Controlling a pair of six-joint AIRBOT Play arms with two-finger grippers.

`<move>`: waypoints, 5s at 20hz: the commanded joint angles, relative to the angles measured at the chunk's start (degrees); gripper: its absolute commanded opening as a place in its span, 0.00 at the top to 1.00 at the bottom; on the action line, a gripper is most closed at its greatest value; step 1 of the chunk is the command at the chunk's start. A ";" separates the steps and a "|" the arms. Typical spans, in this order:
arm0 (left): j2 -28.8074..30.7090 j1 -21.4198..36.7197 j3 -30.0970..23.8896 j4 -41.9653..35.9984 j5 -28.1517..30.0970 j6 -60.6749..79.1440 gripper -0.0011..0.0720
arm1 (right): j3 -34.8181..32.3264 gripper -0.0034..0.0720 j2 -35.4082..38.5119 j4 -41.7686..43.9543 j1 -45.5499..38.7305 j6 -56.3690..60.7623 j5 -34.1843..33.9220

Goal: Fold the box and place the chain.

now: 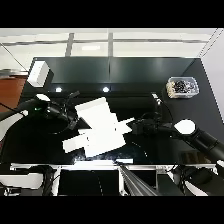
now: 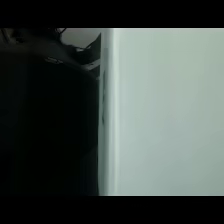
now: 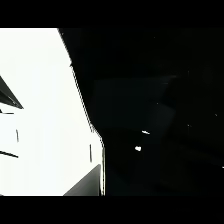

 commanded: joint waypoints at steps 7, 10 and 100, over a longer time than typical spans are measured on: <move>6.78 -8.07 2.89 3.93 11.76 9.14 0.95 | 5.33 0.04 7.72 -15.13 -26.67 0.81 25.49; 12.92 -13.97 2.80 4.83 21.18 17.90 0.95 | 6.45 0.03 12.44 -24.81 -33.20 -4.04 31.47; 15.76 -23.12 -8.35 5.33 41.81 19.91 0.94 | 2.05 0.04 -6.21 -21.88 16.63 -35.60 -10.84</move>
